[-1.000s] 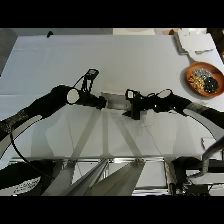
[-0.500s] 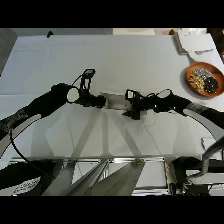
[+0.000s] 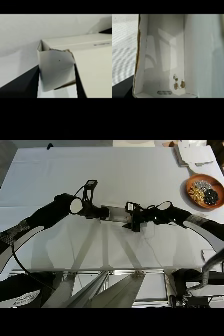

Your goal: Fold the box and place the chain.

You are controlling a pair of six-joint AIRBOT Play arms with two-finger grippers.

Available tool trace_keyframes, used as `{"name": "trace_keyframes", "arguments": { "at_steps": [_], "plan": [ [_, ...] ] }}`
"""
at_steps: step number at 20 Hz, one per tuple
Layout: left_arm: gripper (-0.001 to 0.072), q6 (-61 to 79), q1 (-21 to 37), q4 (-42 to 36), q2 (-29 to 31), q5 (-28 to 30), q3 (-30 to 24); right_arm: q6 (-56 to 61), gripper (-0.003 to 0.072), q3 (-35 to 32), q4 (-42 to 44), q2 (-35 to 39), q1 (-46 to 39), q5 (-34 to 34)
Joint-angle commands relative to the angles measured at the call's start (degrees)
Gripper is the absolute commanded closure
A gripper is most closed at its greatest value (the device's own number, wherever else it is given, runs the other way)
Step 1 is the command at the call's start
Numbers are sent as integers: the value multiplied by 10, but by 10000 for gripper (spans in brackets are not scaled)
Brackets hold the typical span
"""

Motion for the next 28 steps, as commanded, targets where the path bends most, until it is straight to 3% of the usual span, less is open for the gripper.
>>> {"name": "trace_keyframes", "arguments": {
  "at_steps": [1, 9, 11, 14, 21, 28],
  "plan": [
    [251, -2, -9, -9, -8, -10, 1, 1, 298, 0, 1, 0, 0, 0],
    [256, -3, -12, 41, -18, -5, 1, 1, 298, 0, 1, 0, 0, 0],
    [316, -20, -11, 73, -18, -5, 1, 1, 298, 0, 1, 0, 0, 0],
    [316, -58, -11, 103, -18, -1, 1, 1, 298, 0, 1, 0, 0, 0],
    [315, -96, -15, 91, -18, 5, 15, 1, 298, 0, 1, 0, 0, 0],
    [315, -96, -19, 92, -51, -72, 64, 1, 298, 0, 1, 0, 0, 0]
  ]
}}
